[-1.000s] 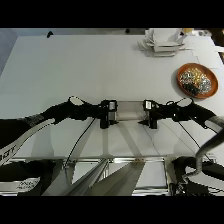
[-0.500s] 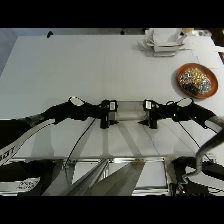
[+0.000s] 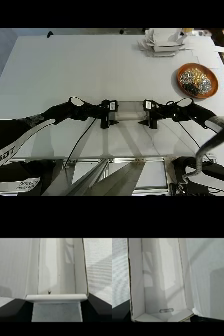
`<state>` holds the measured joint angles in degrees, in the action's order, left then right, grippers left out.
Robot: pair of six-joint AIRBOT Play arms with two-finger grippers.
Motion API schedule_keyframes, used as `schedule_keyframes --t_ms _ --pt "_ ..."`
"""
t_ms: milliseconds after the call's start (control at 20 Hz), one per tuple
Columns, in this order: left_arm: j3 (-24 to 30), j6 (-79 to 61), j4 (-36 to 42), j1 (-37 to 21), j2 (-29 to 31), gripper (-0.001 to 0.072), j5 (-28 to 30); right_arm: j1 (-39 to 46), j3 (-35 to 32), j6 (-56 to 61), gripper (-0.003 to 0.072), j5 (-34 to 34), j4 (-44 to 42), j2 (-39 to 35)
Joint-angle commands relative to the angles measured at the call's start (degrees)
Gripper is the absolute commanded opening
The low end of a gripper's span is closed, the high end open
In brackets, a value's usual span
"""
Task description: Fold the box and place the chain.
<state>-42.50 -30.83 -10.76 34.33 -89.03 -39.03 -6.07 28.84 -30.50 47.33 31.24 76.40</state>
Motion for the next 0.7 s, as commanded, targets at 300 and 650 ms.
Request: schedule_keyframes --t_ms 300,650 --pt "-0.02 0.00 -0.02 -0.02 -0.04 0.0016 0.22 -0.07 0.00 0.04 0.0537 0.07 -0.02 0.02" --pt "-0.02 0.02 -0.02 -0.02 -0.04 0.0016 0.22 0.00 0.00 5.60 0.0709 0.66 4.68 -1.62"
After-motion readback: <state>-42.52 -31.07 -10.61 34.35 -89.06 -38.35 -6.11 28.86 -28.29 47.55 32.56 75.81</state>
